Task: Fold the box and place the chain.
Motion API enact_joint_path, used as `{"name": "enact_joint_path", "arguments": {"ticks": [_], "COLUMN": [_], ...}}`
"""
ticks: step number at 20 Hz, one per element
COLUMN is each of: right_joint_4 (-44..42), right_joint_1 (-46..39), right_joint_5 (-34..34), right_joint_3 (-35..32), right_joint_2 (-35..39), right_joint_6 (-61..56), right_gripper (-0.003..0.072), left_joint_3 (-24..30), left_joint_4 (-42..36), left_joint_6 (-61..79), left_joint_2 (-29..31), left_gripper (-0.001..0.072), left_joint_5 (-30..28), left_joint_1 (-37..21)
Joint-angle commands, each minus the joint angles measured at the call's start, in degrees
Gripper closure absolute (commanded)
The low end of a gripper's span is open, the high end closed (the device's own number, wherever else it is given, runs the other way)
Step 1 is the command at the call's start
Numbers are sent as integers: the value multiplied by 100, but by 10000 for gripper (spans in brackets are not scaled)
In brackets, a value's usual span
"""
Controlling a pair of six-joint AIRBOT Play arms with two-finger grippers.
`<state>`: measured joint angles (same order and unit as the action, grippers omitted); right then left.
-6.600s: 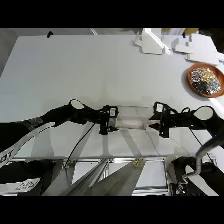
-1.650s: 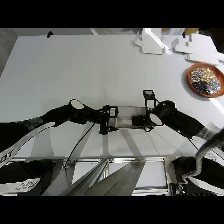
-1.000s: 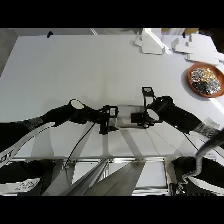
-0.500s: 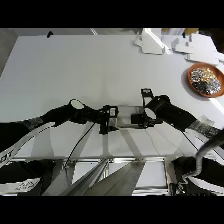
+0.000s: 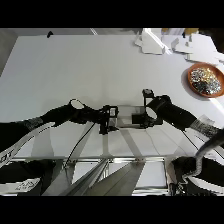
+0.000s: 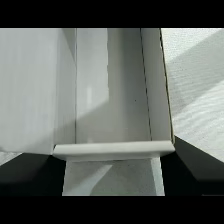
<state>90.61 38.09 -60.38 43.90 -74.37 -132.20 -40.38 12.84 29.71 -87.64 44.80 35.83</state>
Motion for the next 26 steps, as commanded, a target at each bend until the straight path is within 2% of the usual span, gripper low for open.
{"name": "enact_joint_path", "arguments": {"ticks": [1,4,5,6,7,9,11,13,16,18,20,24,26], "right_joint_4": [-44,-44,-44,-35,17,105,105,68,96,96,111,114,116], "right_joint_1": [-7,-7,-7,-7,-7,-7,-9,-214,-1021,-1784,-2553,-4085,-4743], "right_joint_5": [11,-33,-70,-76,-68,-76,-273,-636,-1082,-883,-660,411,868], "right_joint_3": [-11,-11,-11,-11,-11,-9,74,448,1438,2004,2319,2341,2341], "right_joint_2": [-4,31,103,203,361,767,1283,1687,1755,1569,1274,603,256], "right_joint_6": [7,166,286,413,656,1362,2118,2605,3381,3836,4306,4572,4586], "right_gripper": [667,670,581,429,346,335,213,217,282,312,373,378,449], "left_joint_3": [-4,-4,-4,-4,-4,-4,-2,-4,-4,-4,-4,-4,-4], "left_joint_4": [2,2,2,2,2,4,2,2,2,2,2,2,2], "left_joint_6": [2,2,2,2,2,2,2,2,2,2,2,2,2], "left_joint_2": [4,4,4,4,4,4,4,4,4,4,4,4,4], "left_gripper": [574,574,574,574,575,574,575,575,574,574,574,574,575], "left_joint_5": [0,0,0,0,0,0,2,0,0,2,0,0,2], "left_joint_1": [-2,-2,-2,-2,-2,-2,-2,-2,-2,-2,-2,-2,-2]}}
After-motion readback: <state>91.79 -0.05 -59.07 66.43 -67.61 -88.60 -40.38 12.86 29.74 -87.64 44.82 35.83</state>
